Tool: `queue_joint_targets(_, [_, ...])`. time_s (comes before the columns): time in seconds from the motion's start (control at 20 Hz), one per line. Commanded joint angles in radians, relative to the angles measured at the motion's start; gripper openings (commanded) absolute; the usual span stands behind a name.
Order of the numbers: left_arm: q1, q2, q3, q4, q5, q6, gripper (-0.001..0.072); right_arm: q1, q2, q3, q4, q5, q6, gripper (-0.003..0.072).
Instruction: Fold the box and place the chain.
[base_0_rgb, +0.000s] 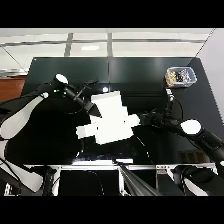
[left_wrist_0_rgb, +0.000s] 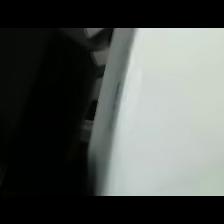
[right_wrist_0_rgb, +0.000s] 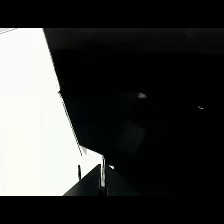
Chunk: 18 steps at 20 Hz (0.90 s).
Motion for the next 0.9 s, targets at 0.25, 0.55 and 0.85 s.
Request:
queue_joint_targets(0.25, [-0.006, 0.022, 0.079, 0.061, 0.01, 0.051, 0.0019, -0.114, 0.001, 0.15, -0.312, 0.306, -0.008, 0.0646])
queue_joint_targets(0.55, [-0.058, 0.344, -0.193, 0.127, 0.315, 0.246, 0.0019, -0.139, 0.001, 0.327, -0.581, 0.476, -0.139, 0.0645])
queue_joint_targets(0.85, [-0.193, 0.498, -0.425, 0.145, 0.719, 0.638, 0.0022, -0.023, -0.002, 0.278, -0.542, 0.478, -0.456, 0.0646])
